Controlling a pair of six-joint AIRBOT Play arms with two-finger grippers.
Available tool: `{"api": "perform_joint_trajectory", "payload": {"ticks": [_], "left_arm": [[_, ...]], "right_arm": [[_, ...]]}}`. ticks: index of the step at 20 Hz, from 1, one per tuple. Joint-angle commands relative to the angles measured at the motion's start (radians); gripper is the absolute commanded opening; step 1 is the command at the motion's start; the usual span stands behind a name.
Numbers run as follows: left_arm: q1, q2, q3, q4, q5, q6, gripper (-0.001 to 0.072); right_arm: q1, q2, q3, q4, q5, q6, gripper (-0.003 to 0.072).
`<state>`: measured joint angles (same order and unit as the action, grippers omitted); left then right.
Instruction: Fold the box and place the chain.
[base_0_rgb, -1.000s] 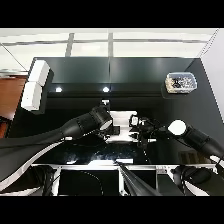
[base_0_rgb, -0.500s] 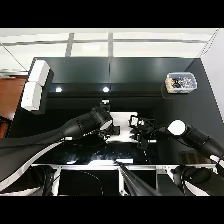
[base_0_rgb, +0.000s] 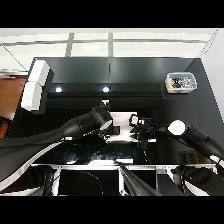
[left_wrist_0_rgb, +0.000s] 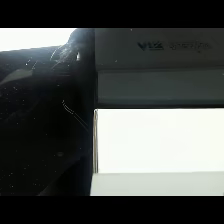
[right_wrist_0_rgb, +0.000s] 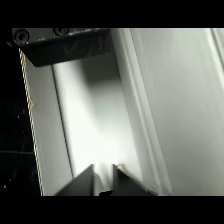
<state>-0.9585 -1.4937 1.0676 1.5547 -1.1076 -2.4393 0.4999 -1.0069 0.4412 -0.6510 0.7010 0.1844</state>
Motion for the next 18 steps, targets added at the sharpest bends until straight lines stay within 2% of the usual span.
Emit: {"api": "perform_joint_trajectory", "payload": {"ticks": [1, 3, 5, 6, 8, 10, 13, 15, 18], "left_arm": [[0.0, 0.0, 0.0, 0.0, -0.001, 0.0, 0.0027], [0.0, 0.0, 0.0, 0.0, -0.001, 0.0, 0.0027], [0.0, 0.0, 0.0, 0.0, -0.001, 0.0, 0.0027], [0.0, 0.0, 0.0, 0.0, -0.001, 0.0, 0.0027], [0.0, 0.0, 0.0, 0.0, 0.0, 0.0, 0.0027], [0.0, 0.0, 0.0, 0.0, 0.0, 0.0, 0.0027], [0.0, 0.0, 0.0, 0.0, 0.0, 0.0, 0.0027], [0.0, 0.0, 0.0, 0.0, 0.0, 0.0, 0.0027], [0.0, 0.0, 0.0, 0.0, 0.0, 0.0, 0.0027]], "right_arm": [[-0.017, 0.035, 0.001, -0.015, 0.005, 0.181, 0.0015], [-0.093, 0.099, 0.019, -0.042, 0.077, 0.475, 0.0014], [-0.237, 0.171, 0.076, -0.074, 0.246, 0.739, 0.0014], [-0.318, 0.198, 0.088, -0.124, 0.285, 0.838, 0.0015], [-0.499, 0.221, 0.087, -0.257, 0.32, 0.978, 0.0015], [-0.665, 0.218, 0.072, -0.32, 0.323, 1.126, 0.0015], [-0.819, 0.175, 0.023, -0.315, 0.381, 1.235, 0.0015], [-0.827, 0.113, -0.024, -0.293, 0.426, 1.24, 0.0015], [-0.797, -0.004, -0.087, -0.124, 0.47, 1.12, 0.0015]]}}
